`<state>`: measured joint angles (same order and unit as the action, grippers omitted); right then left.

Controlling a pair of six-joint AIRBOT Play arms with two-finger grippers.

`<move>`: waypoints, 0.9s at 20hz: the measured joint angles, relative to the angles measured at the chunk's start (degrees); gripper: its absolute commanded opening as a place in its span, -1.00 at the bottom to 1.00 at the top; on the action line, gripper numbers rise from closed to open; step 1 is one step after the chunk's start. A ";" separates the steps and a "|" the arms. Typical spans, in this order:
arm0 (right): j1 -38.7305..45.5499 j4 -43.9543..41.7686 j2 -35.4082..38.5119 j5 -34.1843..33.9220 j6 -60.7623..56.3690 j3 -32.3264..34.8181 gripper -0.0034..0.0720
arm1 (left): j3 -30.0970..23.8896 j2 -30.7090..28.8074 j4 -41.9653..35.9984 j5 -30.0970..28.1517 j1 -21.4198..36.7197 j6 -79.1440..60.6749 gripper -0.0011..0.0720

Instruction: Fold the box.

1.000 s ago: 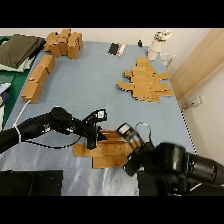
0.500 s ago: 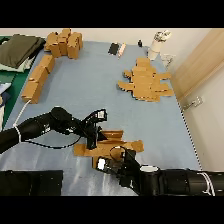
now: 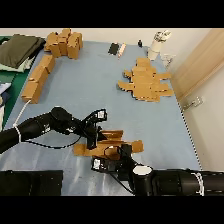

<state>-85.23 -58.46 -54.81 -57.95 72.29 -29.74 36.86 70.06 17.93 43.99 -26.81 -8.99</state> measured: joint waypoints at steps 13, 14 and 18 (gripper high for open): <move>2.78 -3.72 2.73 0.61 -1.11 -0.28 1.00 | 0.00 -0.02 -0.02 0.00 0.00 0.00 -0.93; 3.39 -3.67 4.02 1.90 0.33 0.76 1.00 | 0.00 -0.02 -0.02 0.00 0.00 0.00 -0.93; 6.95 -3.61 9.92 6.62 5.81 4.85 1.00 | 0.00 -0.02 -0.02 0.00 0.00 0.00 -0.93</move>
